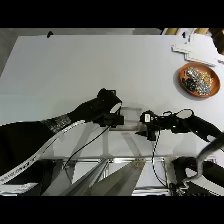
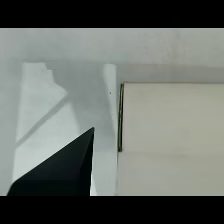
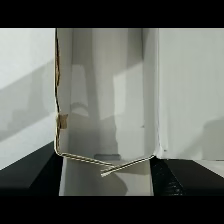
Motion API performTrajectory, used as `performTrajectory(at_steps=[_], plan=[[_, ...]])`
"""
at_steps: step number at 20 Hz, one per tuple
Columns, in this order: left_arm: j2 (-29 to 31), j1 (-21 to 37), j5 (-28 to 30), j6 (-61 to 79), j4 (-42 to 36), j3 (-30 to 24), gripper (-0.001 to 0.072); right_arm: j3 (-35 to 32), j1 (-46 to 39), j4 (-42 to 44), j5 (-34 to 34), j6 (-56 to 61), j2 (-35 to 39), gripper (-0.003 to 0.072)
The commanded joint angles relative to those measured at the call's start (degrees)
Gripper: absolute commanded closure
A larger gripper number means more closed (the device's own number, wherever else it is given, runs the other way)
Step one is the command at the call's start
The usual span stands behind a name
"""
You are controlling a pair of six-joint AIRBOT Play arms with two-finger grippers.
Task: Fold the box and place the chain.
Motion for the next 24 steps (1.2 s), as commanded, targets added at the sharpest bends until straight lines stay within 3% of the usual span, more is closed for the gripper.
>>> performTrajectory(at_steps=[1, 5, 8, 10, 11, 13, 17, 19, 22, 23, 24], plan=[[2.1, 0.6, -0.1, 8.4, -2.2, 0.1, 0.0430, 0.0, 0.0, 0.1, -0.1, 0.0, 0.0, 0.0275], [7.2, 3.4, -3.2, 26.4, -7.6, 0.1, 0.0430, 0.0, 0.0, 0.1, -0.1, 0.0, 0.0, 0.0275], [13.4, 7.4, -10.5, 36.9, -9.3, 0.1, 0.0404, 0.0, 0.0, 0.1, -0.1, 0.0, 0.0, 0.0275], [17.9, 11.3, -13.1, 41.8, -9.6, -0.3, 0.0194, 0.0, 0.0, 0.1, -0.1, 0.0, 0.0, 0.0275], [20.4, 14.0, -12.8, 46.5, -9.6, -1.4, 0.0156, 0.0, 0.0, 0.1, -0.1, 0.0, 0.0, 0.0275], [24.8, 19.6, -9.8, 62.6, -10.3, -5.6, 0.0149, 0.0, 0.0, 0.1, -0.1, 0.0, 0.0, 0.0275], [28.5, 32.9, 2.4, 121.8, -24.6, -21.2, 0.0145, 0.0, 0.0, 0.1, -0.1, 0.0, 0.0, 0.0275], [26.5, 35.5, 7.8, 144.1, -32.9, -27.2, 0.0261, 0.0, 0.0, 0.1, 0.0, 0.0, 0.0, 0.0275], [20.9, 34.0, 11.5, 150.6, -37.1, -28.5, 0.0236, 0.0, 0.0, 0.1, -0.1, 0.0, 0.0, 0.0275], [18.8, 33.2, 13.1, 150.6, -39.1, -28.5, 0.0161, 0.0, 0.0, 0.1, -0.1, 0.0, 0.0, 0.0275], [17.1, 32.2, 14.9, 150.5, -40.5, -28.5, 0.0136, 0.0, 0.0, 0.1, -0.1, 0.0, 0.0, 0.0275]])
